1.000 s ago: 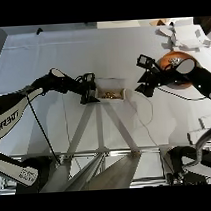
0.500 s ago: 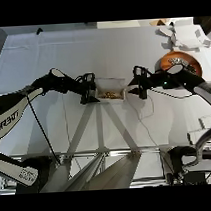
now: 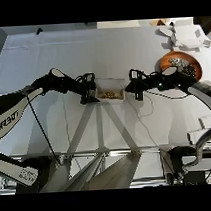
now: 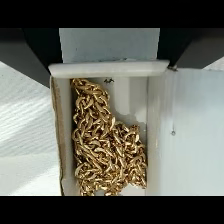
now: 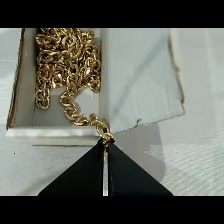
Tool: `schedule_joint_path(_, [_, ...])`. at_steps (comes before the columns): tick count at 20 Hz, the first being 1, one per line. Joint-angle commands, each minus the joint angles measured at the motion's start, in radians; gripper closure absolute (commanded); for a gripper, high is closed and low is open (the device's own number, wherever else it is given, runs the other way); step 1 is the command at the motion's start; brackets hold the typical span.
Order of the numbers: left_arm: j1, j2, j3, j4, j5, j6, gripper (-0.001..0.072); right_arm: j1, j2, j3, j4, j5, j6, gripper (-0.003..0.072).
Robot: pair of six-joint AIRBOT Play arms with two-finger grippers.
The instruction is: Fold the box and place the chain.
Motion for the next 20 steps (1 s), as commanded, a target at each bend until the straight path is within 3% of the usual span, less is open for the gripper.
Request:
schedule_joint_path(1, [0.0,0.0,0.0,0.0,0.0,0.0,0.0496,0.003,0.001,0.0,-0.003,-0.022,0.122,0.0677])
schedule_joint_path(8, [0.0,0.0,0.0,0.0,0.0,0.0,0.0496,0.054,0.169,0.001,-0.311,-0.051,0.493,0.0677])
schedule_joint_path(13, [0.0,0.0,0.0,0.0,0.001,0.0,0.0496,0.182,0.235,0.09,-0.344,-0.006,0.674,0.0676])
schedule_joint_path(14, [0.0,0.0,0.0,0.0,0.0,0.0,0.0496,0.202,0.235,0.113,-0.345,-0.005,0.715,0.0645])
schedule_joint_path(16, [0.0,0.0,0.0,0.0,0.0,0.0,0.0496,0.228,0.235,0.154,-0.346,0.019,0.8,0.0411])
schedule_joint_path(20, [0.0,0.0,0.0,0.0,0.001,0.0,0.0496,0.235,0.23,0.275,-0.446,0.106,0.987,0.0399])
